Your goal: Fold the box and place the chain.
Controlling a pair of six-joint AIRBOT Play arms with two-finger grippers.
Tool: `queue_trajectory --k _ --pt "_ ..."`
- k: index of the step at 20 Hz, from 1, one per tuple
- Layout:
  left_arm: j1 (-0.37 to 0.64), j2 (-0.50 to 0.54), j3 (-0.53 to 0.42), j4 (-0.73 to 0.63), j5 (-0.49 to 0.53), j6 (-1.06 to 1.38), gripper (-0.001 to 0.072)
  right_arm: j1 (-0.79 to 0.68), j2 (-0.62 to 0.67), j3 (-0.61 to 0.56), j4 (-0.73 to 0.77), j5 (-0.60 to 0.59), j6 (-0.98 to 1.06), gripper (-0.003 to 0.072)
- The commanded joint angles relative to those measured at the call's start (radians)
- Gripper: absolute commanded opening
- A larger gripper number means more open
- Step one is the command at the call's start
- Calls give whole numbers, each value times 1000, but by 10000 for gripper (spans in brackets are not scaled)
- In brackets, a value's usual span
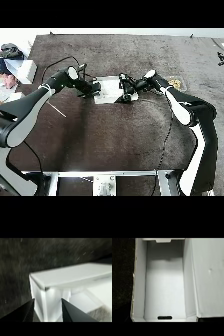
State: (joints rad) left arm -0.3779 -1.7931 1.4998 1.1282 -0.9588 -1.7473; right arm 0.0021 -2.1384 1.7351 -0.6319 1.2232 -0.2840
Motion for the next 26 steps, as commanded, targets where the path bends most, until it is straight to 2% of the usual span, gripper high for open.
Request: queue_trajectory --k 1,4,7,10,15,22,23,26 --pt "-18 -14 35 70 -29 -85 366 0 0 1 0 1 0 433" --pt "-49 -76 160 166 -140 -154 365 0 0 1 0 0 0 433" --pt "-89 -137 287 318 -253 -266 363 0 0 1 0 0 0 433" --pt "-109 -199 383 357 -341 -318 355 0 0 1 0 1 0 433" --pt "-134 -223 404 456 -351 -399 355 0 0 1 0 0 0 433" --pt "-137 -225 402 503 -364 -437 343 0 0 0 0 0 0 433" --pt "-137 -233 403 503 -366 -437 309 0 0 1 0 0 0 433" --pt "-137 -245 403 503 -365 -437 270 0 0 1 0 0 0 433"
